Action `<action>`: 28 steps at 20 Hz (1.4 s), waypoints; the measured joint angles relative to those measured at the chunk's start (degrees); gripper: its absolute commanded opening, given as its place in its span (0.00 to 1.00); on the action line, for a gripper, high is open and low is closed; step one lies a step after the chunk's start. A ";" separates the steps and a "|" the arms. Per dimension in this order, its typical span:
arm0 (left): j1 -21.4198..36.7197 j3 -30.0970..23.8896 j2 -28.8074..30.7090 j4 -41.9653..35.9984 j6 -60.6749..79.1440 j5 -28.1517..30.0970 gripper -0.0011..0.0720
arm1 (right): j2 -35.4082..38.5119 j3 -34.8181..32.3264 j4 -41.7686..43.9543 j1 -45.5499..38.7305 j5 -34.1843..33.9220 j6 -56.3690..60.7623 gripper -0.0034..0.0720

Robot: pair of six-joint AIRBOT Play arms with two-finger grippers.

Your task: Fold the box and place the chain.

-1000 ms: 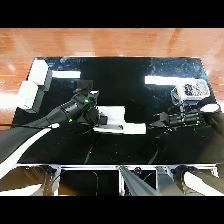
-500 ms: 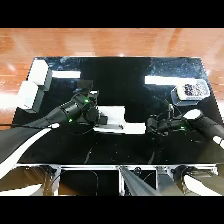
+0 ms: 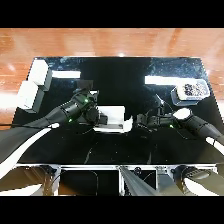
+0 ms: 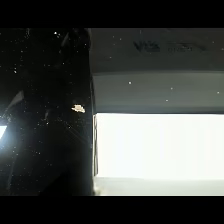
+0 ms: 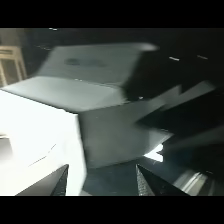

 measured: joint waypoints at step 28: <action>-0.02 -0.02 0.00 -0.90 0.13 0.50 0.04 | -8.70 24.72 -46.18 25.79 4.44 46.18 0.86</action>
